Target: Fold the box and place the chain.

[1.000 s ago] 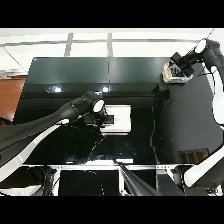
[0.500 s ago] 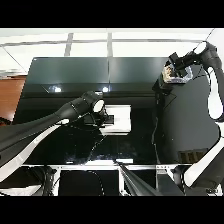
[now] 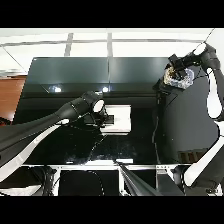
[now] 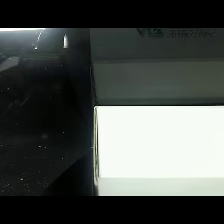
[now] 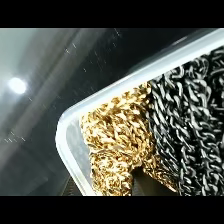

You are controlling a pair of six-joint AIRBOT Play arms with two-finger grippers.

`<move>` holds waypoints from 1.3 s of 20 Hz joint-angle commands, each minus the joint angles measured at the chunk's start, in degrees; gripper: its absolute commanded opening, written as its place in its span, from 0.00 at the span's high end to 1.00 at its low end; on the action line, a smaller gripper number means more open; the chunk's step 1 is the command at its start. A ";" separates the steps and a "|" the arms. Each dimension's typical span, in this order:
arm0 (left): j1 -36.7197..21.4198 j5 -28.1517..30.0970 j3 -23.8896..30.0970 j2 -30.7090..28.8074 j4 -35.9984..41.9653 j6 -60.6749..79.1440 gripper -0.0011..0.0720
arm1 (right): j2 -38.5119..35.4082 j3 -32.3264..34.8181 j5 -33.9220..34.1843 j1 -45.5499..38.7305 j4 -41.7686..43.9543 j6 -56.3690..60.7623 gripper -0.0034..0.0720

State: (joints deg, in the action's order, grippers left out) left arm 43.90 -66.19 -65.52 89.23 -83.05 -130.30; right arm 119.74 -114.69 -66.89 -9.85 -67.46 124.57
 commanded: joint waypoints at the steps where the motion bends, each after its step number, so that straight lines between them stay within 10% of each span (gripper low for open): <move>1: 0.00 -0.04 -0.02 0.02 -0.02 0.00 0.95 | -0.55 -1.18 -3.15 -0.52 0.17 -3.98 0.39; 2: 0.00 -0.02 -0.02 0.02 -0.02 0.00 0.95 | -1.03 -1.18 -3.85 -0.79 0.11 -4.50 0.26; 26: 0.00 -0.07 -0.02 0.02 -0.02 -0.02 0.95 | 0.52 -0.98 -0.17 -0.81 0.13 7.72 0.30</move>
State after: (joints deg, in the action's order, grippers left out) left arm 43.88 -66.26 -65.52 89.23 -83.05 -130.30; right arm 118.98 -115.68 -68.45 -11.42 -67.61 131.48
